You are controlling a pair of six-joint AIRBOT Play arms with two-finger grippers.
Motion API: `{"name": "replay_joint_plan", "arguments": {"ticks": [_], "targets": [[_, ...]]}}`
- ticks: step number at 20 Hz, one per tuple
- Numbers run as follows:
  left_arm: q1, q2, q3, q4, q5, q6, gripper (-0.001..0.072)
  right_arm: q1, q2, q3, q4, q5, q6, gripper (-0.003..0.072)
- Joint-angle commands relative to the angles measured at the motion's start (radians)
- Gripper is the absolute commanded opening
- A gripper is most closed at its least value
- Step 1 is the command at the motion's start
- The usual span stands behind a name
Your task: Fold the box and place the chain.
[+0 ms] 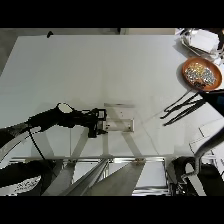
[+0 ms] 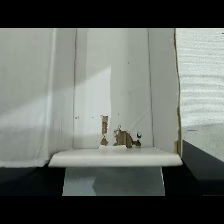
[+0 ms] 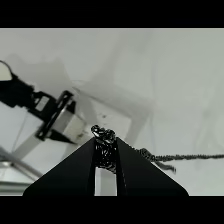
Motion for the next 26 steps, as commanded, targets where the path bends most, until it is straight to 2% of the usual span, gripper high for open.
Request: {"name": "replay_joint_plan", "arguments": {"ticks": [1, 5, 9, 14, 22, 26], "targets": [[0.0, 0.0, 0.0, 0.0, 0.0, 0.0, 0.0211, 0.001, 0.036, -0.165, 0.09, -0.056, -0.051, 0.0015], [0.0, 0.0, 0.0, 0.0, 0.0, 0.0, 0.0211, 0.019, 0.042, -0.346, 0.178, -0.147, -0.153, 0.0015], [0.0, 0.0, 0.0, 0.0, 0.0, 0.0, 0.0211, 0.222, 0.018, -0.478, 0.17, -0.369, -0.224, 0.0015], [0.0, 0.0, 0.0, 0.0, 0.0, 0.0, 0.0211, 0.5, -0.126, -0.483, 0.115, -0.58, -0.23, 0.0015], [0.0, 0.0, 0.0, 0.0, 0.0, 0.0, 0.0211, 0.709, -0.299, -0.483, 0.08, -0.7, -0.232, 0.0015], [0.0, 0.0, 0.0, 0.0, 0.0, 0.0, 0.0211, 0.808, -0.425, -0.483, 0.032, -0.765, -0.229, 0.0015]]}}
